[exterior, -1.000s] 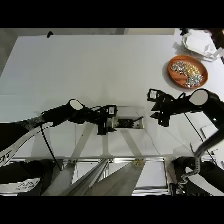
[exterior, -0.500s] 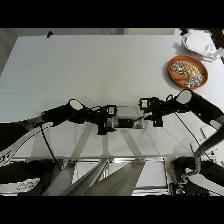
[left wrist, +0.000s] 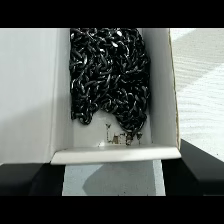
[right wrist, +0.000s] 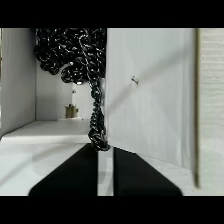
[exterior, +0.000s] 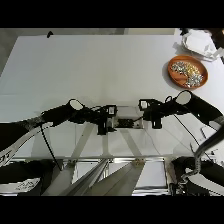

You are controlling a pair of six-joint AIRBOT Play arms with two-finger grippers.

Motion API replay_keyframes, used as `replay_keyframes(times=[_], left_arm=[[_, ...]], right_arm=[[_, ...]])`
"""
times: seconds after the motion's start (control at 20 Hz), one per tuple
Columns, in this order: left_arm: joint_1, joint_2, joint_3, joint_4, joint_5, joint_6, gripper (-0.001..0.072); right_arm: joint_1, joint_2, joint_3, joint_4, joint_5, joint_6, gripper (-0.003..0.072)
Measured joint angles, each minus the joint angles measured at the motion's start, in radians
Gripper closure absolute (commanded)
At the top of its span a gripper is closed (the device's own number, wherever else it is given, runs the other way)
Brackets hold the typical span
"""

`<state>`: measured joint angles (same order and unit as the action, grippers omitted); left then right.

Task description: Fold the box and place the chain.

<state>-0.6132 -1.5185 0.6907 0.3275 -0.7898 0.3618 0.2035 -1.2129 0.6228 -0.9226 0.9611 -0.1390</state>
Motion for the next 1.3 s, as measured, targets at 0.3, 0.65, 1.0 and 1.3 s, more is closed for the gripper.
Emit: replay_keyframes(times=[0.3, 0.65, 1.0, 1.3], left_arm=[[0.0, 0.0, 0.0, 0.0, 0.0, 0.0, 0.0339], [0.0, 0.0, 0.0, 0.0, 0.0, 0.0, 0.0339], [0.0, 0.0, 0.0, 0.0, 0.0, 0.0, 0.0339], [0.0, 0.0, 0.0, 0.0, 0.0, 0.0, 0.0339]], right_arm=[[0.0, 0.0, -0.001, -0.062, -0.009, 0.032, 0.0665], [0.0, 0.088, -0.001, -0.18, -0.003, 0.235, 0.0665], [0.0, 0.352, -0.001, -0.045, 0.139, 0.333, 0.0665], [0.093, 0.391, -0.002, 0.237, 0.093, 0.432, 0.0665]])
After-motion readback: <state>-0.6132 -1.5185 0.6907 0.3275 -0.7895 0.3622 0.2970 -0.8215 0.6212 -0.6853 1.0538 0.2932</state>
